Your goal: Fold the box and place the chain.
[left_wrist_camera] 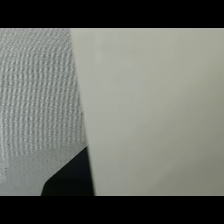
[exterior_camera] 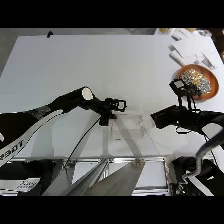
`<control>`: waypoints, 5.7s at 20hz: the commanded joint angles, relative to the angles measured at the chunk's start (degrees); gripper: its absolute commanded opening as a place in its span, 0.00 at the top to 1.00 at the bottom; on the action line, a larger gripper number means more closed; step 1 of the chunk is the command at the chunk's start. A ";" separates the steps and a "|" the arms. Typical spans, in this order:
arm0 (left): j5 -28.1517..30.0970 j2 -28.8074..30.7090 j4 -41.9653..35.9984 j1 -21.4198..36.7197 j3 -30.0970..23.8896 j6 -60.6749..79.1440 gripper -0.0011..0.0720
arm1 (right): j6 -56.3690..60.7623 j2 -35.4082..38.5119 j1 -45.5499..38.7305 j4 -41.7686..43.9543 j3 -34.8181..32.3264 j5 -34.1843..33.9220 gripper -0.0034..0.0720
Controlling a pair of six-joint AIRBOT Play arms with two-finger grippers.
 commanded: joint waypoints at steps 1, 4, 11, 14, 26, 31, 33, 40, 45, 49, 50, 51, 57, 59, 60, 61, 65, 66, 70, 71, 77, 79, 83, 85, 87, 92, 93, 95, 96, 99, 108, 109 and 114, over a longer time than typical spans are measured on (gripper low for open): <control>0.00 -0.02 0.00 -0.04 0.00 0.02 0.97 | -0.39 0.02 0.04 -1.51 -0.02 2.43 0.39; 0.00 -0.02 0.00 -0.04 0.00 0.02 0.97 | -1.44 0.02 0.04 -1.44 -0.02 4.72 0.65; 0.00 -0.02 0.00 -0.04 0.00 0.02 0.97 | -9.14 0.02 0.04 0.63 -0.02 9.88 0.93; 0.00 -0.02 0.00 -0.04 0.00 0.02 0.97 | -18.64 0.04 0.04 3.17 -0.04 11.47 0.93; -0.17 -0.02 0.00 -0.04 0.00 0.02 0.97 | -63.82 -2.93 9.03 13.14 -10.32 3.17 0.43; -0.20 -0.02 0.00 -0.04 0.00 0.02 0.97 | -71.63 -1.99 11.30 13.16 -15.34 -8.20 0.04; -0.20 -0.02 0.00 -0.04 0.00 0.02 0.97 | -73.29 -1.99 11.30 13.73 -16.98 -11.26 0.04; -0.20 -0.02 0.00 -0.04 0.00 0.02 0.97 | -76.85 -2.10 11.28 16.85 -19.08 -22.38 0.04; -0.20 -0.02 0.00 -0.04 0.00 0.02 0.97 | -76.89 -2.12 11.13 18.27 -18.69 -23.26 0.04; -0.20 -0.02 0.00 -0.04 0.00 0.02 0.97 | -76.96 -2.82 4.33 21.31 -16.04 -19.98 0.04; -0.20 -0.02 0.00 -0.04 0.00 0.02 0.97 | -77.92 -3.58 3.02 23.58 -15.85 -19.78 0.04; -0.20 -0.02 0.00 -0.04 0.00 0.02 0.97 | -80.70 -4.68 2.14 25.97 -15.82 -18.86 0.04; -0.20 -0.02 -0.02 -0.04 0.00 0.02 0.97 | -90.49 -11.96 -2.97 32.79 -14.03 -15.78 0.04; -0.20 -0.02 0.00 -0.04 0.00 0.02 0.97 | -93.70 -14.27 -5.01 33.68 -12.15 -15.34 0.04; -0.20 -0.02 0.00 -0.04 0.00 0.02 0.97 | -95.84 -15.43 -5.42 34.71 -11.37 -14.64 0.04; -0.20 -0.02 0.00 -0.04 0.00 0.02 0.97 | -98.23 -16.83 -5.44 36.52 -10.82 -14.16 0.04; -0.20 -0.02 0.00 -0.04 0.00 0.02 0.97 | -105.39 -21.97 -5.90 40.35 -10.38 -13.84 0.04; -0.20 -0.02 0.00 -0.04 0.00 0.02 0.97 | -105.66 -23.32 -6.67 40.59 -10.21 -13.00 0.04; -0.20 -0.02 0.00 -0.04 0.00 0.02 0.97 | -108.37 -27.34 -10.36 40.54 -9.11 -9.33 0.04; -0.20 -0.02 0.00 -0.04 0.00 0.02 0.97 | -108.45 -28.20 -10.56 40.54 -8.59 -8.46 0.04; -0.22 -0.02 0.00 -0.04 0.00 0.02 0.97 | -108.45 -32.96 -10.56 41.33 -5.09 -4.72 0.05; -0.20 -0.02 0.00 -0.04 0.00 0.02 0.97 | -108.43 -34.53 -10.56 43.91 -4.26 -3.61 0.09; -0.20 -0.02 0.00 -0.04 0.00 0.02 0.97 | -108.39 -34.86 -11.17 43.12 -3.67 -3.23 0.11; -0.20 -0.02 0.00 -0.04 0.00 0.04 0.97 | -108.41 -35.01 -12.00 43.12 -3.67 -2.69 0.19; -0.20 -0.02 0.00 -0.04 0.00 0.02 0.97 | -108.59 -35.10 -11.98 43.17 -3.67 -2.14 0.26; -0.20 -0.02 0.00 -0.04 0.00 0.02 0.97 | -111.60 -35.65 -11.98 43.17 -3.67 -1.01 0.26; -0.20 -0.02 0.00 -0.04 0.00 0.02 0.97 | -111.60 -36.15 -11.87 43.17 -3.67 -0.87 0.26; -0.20 -0.02 0.00 -0.04 0.00 0.02 0.97 | -111.51 -37.38 -11.43 43.15 -3.67 -0.66 0.26; -0.22 -0.02 0.00 -0.04 0.00 0.02 0.97 | -111.43 -37.68 -11.45 43.12 -3.67 -0.09 0.32; -0.22 -0.02 0.00 -0.04 0.00 0.02 0.97 | -111.36 -37.70 -11.52 42.86 -3.67 0.48 0.43; -0.20 -0.02 0.00 -0.04 0.00 0.02 0.97 | -111.32 -37.94 -11.52 40.96 -3.69 1.60 0.43; -0.20 -0.02 0.00 -0.04 0.00 0.02 0.97 | -111.34 -37.94 -11.52 40.94 -3.69 1.57 0.43; -0.20 -0.02 0.00 -0.04 0.00 0.02 0.97 | -111.34 -37.92 -11.50 40.96 -3.69 1.46 0.43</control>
